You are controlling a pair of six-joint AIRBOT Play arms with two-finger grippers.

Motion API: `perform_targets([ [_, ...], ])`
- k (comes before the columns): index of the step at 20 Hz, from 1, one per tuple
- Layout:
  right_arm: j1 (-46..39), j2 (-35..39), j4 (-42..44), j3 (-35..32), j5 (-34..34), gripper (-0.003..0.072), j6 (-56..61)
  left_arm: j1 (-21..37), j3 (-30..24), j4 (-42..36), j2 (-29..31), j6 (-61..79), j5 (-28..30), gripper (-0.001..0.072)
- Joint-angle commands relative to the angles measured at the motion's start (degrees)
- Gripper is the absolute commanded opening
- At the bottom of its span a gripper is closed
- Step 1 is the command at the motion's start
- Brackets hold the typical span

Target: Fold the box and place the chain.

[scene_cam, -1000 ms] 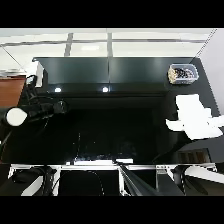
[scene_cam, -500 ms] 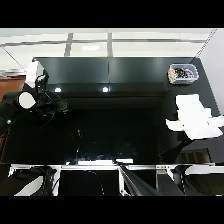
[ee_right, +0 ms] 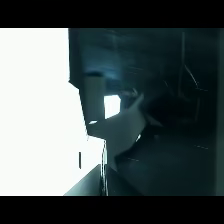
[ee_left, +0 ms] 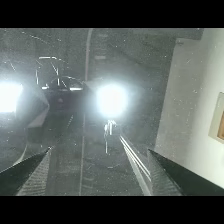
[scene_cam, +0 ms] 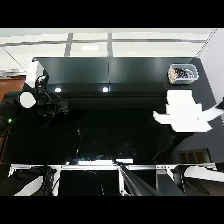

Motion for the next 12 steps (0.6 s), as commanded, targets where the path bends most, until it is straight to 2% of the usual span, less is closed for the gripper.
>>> perform_targets([
  [1,7.1,10.9,7.8,-11.4,-5.1,0.0016,3.3,-0.1,0.1,-0.5,0.0,0.0,0.7,0.0713],
  [4,14.4,20.9,13.8,-26.1,-14.3,0.0016,7.5,0.0,0.0,-4.1,0.0,4.5,2.9,0.0713],
  [7,24.4,29.8,29.6,-41.4,-25.7,0.0016,7.4,-0.4,0.0,-14.7,0.0,13.2,6.8,0.0712],
  [9,32.9,32.4,35.7,-47.9,-32.7,0.0016,7.2,-0.4,0.0,-24.6,-0.8,21.0,8.7,0.0712],
  [11,41.4,32.6,37.8,-51.1,-37.7,0.0016,7.3,-0.4,0.9,-35.3,-3.9,32.3,8.3,0.0711],
  [12,44.9,32.5,37.8,-51.7,-39.7,0.0016,7.5,-0.4,2.3,-37.7,-6.5,37.2,7.1,0.0709],
])
